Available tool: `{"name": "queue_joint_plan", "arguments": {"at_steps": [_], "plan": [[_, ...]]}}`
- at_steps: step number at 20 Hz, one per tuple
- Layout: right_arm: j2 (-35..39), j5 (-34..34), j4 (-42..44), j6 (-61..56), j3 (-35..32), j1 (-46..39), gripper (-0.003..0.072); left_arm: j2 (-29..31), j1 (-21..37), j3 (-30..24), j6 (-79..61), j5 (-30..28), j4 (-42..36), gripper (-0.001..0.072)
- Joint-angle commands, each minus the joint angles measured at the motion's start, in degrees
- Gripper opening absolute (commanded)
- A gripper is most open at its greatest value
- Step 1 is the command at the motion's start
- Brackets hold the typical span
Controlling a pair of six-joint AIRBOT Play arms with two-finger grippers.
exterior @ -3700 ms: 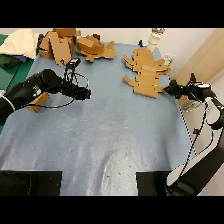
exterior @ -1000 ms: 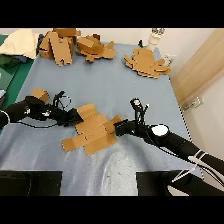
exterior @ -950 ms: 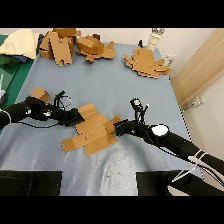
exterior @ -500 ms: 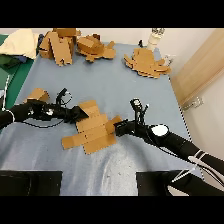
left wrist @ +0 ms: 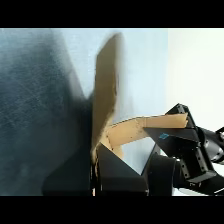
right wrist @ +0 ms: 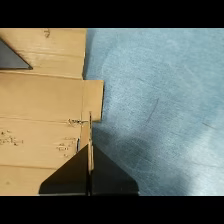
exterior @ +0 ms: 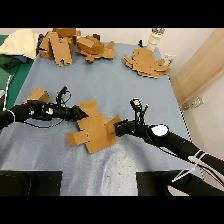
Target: Fold the box.
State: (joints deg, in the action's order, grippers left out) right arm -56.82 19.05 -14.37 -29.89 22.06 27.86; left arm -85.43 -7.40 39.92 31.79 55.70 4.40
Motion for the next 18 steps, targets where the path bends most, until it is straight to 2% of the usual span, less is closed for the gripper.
{"name": "queue_joint_plan", "arguments": {"at_steps": [1,2,3,4,5,6,8,10,12,13,14,18], "plan": [[-0.02,0.04,0.04,-0.02,-0.02,0.02,0.0006,-1.53,-0.11,-0.07,-3.17,2.27,-0.15,0.0012],[-0.02,0.02,0.07,-0.02,0.00,0.02,0.0007,-1.73,-0.13,-0.07,-4.39,2.36,-0.17,0.0012],[0.00,0.02,0.13,-0.20,0.00,0.00,0.0041,-1.70,-0.13,-0.02,-6.54,2.47,-0.24,0.0012],[0.07,0.02,0.26,-1.84,0.02,0.00,0.0197,-1.70,0.00,0.09,-9.14,3.30,-1.07,0.0011],[0.15,0.02,0.26,-3.69,0.04,-0.02,0.0311,-1.66,0.13,0.24,-12.94,5.14,-2.43,0.0012],[0.37,0.00,0.13,-5.68,0.07,-0.26,0.0333,-1.64,0.37,0.63,-16.81,8.33,-3.96,0.0012],[1.51,-0.02,0.04,-12.07,0.09,-1.66,0.0333,-1.62,0.90,2.19,-22.03,14.99,-5.99,0.0012],[3.98,-0.02,0.09,-16.57,0.13,-4.37,0.0331,-1.60,0.96,4.24,-23.98,18.03,-4.09,0.0012],[7.69,-0.04,0.11,-18.29,0.22,-7.21,0.0330,-1.60,0.57,5.73,-25.57,18.05,-1.57,0.0012],[9.90,-0.04,0.15,-18.34,0.26,-8.57,0.0282,-1.49,0.17,5.97,-27.67,18.49,-2.21,0.0012],[12.02,-0.04,0.33,-18.36,0.35,-9.81,0.0268,-1.01,-0.42,6.01,-29.99,18.32,-2.84,0.0012],[19.10,-0.02,0.28,-20.48,2.95,-13.46,0.0268,0.44,-3.10,6.08,-37.05,16.81,-4.46,0.0012]]}}
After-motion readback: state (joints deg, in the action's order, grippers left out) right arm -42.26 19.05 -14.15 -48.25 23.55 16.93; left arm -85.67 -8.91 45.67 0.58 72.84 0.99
